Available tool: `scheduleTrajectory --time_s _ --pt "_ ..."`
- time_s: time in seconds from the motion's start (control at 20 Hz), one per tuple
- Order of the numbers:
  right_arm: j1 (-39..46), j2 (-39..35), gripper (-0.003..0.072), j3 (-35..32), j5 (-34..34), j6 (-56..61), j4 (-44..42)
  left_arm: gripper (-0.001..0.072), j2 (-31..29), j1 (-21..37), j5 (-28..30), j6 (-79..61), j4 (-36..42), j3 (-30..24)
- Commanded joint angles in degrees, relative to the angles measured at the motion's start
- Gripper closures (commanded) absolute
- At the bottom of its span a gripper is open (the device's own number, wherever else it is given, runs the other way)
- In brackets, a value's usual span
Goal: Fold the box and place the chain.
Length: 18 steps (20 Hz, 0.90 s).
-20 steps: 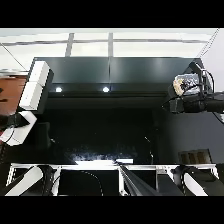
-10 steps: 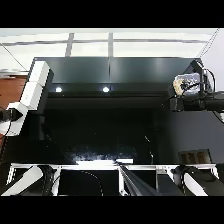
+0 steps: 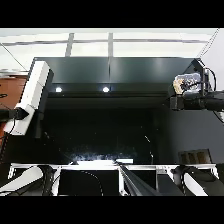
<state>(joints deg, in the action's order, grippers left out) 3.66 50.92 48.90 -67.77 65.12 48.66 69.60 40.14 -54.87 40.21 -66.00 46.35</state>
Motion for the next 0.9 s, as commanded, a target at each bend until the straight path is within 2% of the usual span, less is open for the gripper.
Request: scheduleTrajectory --time_s 0.0,0.2,0.35,0.4,0.45,0.5,0.55,0.7,0.85 --pt "-0.04 -0.04 0.0677 0.0 0.11 0.02 0.0 -0.0011 0.74 -0.81 0.52 -1.03 0.02 0.52" --pt "-0.42 -0.04 0.0677 1.09 2.1 -2.4 -1.75 -0.0011 -3.74 -0.9 -1.4 2.58 -0.83 4.72" --pt "-0.74 -0.04 0.0678 7.08 3.65 -3.93 -1.36 -0.0006 -10.36 -1.53 -1.18 5.35 1.44 7.5" --pt "-0.72 -0.04 0.0678 9.66 3.63 -3.91 -0.92 0.0031 -12.87 -2.34 -1.16 5.55 3.19 7.85" --pt "-0.72 -0.04 0.0678 12.5 2.93 -3.87 0.24 0.0219 -15.21 -3.85 -1.29 7.06 3.32 7.96" --pt "-0.72 -0.09 0.0678 14.95 1.75 -3.67 1.09 0.0532 -17.92 -6.1 -2.01 9.79 3.02 7.96" --pt "-0.81 -0.7 0.0679 16.5 0.26 -3.96 0.94 0.0687 -20.37 -8.59 -3.32 10.86 3.3 7.93" --pt "-2.86 -6.88 0.0681 12.57 4.66 -4.52 6.97 0.0686 -28.15 -19.26 -5.7 12.61 5.01 5.7" --pt "-3.45 -13.55 0.0681 -2.8 19.3 -4.02 10.51 0.0685 -34.69 -29.75 -0.39 12.59 5.14 -3.58"
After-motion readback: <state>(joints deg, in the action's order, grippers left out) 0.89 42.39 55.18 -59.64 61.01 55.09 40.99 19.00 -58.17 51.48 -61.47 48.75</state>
